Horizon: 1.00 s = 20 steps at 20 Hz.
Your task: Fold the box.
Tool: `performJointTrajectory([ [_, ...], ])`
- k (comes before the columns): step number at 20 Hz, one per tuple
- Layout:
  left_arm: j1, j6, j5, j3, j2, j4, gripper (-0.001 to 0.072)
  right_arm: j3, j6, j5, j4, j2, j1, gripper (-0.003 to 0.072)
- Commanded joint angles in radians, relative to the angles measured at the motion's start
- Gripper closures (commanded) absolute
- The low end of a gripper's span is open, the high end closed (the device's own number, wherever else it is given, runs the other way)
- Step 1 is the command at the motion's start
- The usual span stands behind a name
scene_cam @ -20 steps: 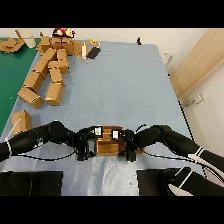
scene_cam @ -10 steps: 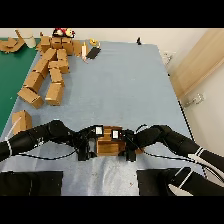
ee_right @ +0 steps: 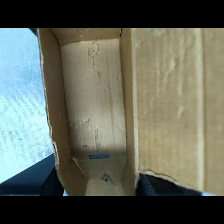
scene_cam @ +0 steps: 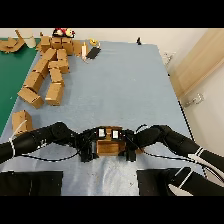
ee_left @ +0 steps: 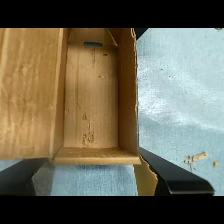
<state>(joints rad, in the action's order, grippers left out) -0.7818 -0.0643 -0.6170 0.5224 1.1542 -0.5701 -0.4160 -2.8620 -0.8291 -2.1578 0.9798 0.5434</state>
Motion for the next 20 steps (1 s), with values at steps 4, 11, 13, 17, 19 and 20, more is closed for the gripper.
performJointTrajectory([
  [4, -0.016, 0.001, 0.034, 0.0, 0.006, 0.006, 0.0012, 0.0, 0.0, 0.0, 0.0, -0.001, 0.0, 0.0212],
  [11, -0.016, 0.004, 0.026, 0.0, 0.006, 0.007, 0.0179, 0.0, 0.0, 0.0, 0.0, -0.001, 0.0, 0.0212],
  [13, -0.016, 0.004, 0.02, 0.0, 0.006, 0.01, 0.0178, 0.0, 0.0, 0.0, 0.0, -0.001, 0.0, 0.0212],
  [17, -0.016, 0.004, 0.023, 0.0, 0.013, 0.01, 0.0011, 0.0, 0.0, 0.0, 0.0, 0.0, 0.0, 0.0213],
  [19, -0.016, 0.005, 0.023, 0.0, 0.021, 0.016, 0.0011, 0.0, 0.0, 0.0, 0.0, -0.001, 0.0, 0.0212],
  [20, -0.016, 0.005, 0.023, 0.0, 0.021, 0.018, 0.0011, 0.0, 0.0, 0.001, 0.0, -0.001, 0.0, 0.0213],
])
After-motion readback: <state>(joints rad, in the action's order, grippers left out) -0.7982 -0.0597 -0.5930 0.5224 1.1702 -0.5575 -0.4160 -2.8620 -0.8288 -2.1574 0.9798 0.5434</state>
